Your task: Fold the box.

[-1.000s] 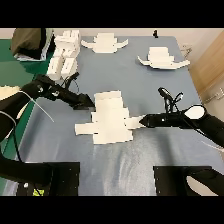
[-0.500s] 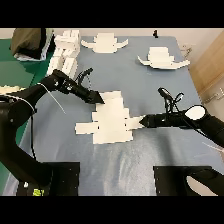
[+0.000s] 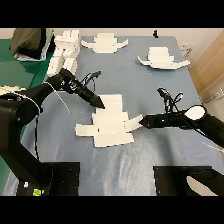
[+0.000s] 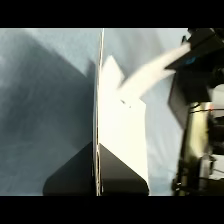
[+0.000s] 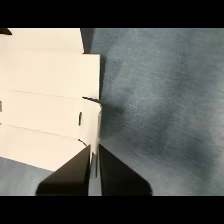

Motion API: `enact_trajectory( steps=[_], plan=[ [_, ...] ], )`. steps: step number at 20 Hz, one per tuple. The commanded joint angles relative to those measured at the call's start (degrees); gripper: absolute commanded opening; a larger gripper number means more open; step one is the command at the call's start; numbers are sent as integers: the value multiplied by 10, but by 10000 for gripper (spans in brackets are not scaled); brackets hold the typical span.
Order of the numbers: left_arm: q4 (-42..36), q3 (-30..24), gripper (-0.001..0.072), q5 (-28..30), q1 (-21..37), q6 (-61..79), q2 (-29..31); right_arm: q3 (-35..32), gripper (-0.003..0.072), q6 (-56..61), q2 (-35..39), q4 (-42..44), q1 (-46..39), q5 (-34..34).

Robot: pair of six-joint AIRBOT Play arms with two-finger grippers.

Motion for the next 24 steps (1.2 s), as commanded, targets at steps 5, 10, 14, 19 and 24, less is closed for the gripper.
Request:
enact_trajectory(
  steps=[5, 10, 14, 19, 24],
  plan=[
    [-3, -5, 12, 75, -22, 86, 76, 59, 283, 158, 2, -180, -49, -2],
    [-73, -134, 12, 245, -72, 270, 207, 211, 283, 221, 6, -256, -134, 92],
    [-109, -226, 12, 299, -111, 400, 256, 247, 8, 228, 4, -199, -125, 125],
    [-144, -282, 12, 358, -154, 461, 257, 224, 3, 228, -7, -201, -57, 87],
    [-189, -306, 12, 365, -169, 516, 257, 196, 3, 230, -12, -200, -34, 59]
  ],
)
